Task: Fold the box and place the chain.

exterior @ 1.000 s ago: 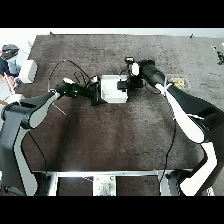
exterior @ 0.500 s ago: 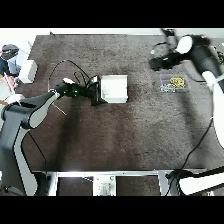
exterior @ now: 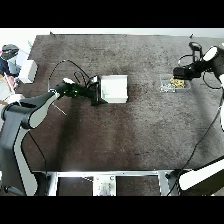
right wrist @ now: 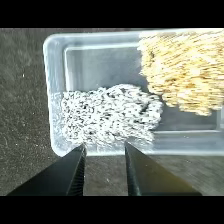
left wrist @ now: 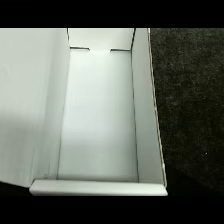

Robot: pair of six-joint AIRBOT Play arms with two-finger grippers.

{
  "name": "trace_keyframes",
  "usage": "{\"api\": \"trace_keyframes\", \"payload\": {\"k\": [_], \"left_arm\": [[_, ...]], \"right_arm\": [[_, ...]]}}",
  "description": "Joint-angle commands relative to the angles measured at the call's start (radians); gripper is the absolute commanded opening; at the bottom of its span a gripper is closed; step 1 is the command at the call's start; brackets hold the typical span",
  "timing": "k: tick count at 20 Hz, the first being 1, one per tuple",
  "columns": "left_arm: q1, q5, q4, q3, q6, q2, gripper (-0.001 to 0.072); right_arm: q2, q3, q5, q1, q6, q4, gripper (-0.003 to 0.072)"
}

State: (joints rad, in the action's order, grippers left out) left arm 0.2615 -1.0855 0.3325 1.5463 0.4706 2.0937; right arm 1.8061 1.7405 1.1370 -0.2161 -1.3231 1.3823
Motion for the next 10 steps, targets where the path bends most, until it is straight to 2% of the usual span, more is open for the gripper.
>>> {"api": "trace_keyframes", "payload": {"k": [1,10], "left_arm": [[0.0,0.0,0.0,0.0,0.0,0.0,0.0285],[0.0,0.0,0.0,0.0,0.0,0.0,0.0285]], "right_arm": [[0.077,0.0,0.003,-0.005,0.049,-0.037,0.0273],[0.118,0.0,0.014,-0.003,0.067,-0.036,0.0272]]}}
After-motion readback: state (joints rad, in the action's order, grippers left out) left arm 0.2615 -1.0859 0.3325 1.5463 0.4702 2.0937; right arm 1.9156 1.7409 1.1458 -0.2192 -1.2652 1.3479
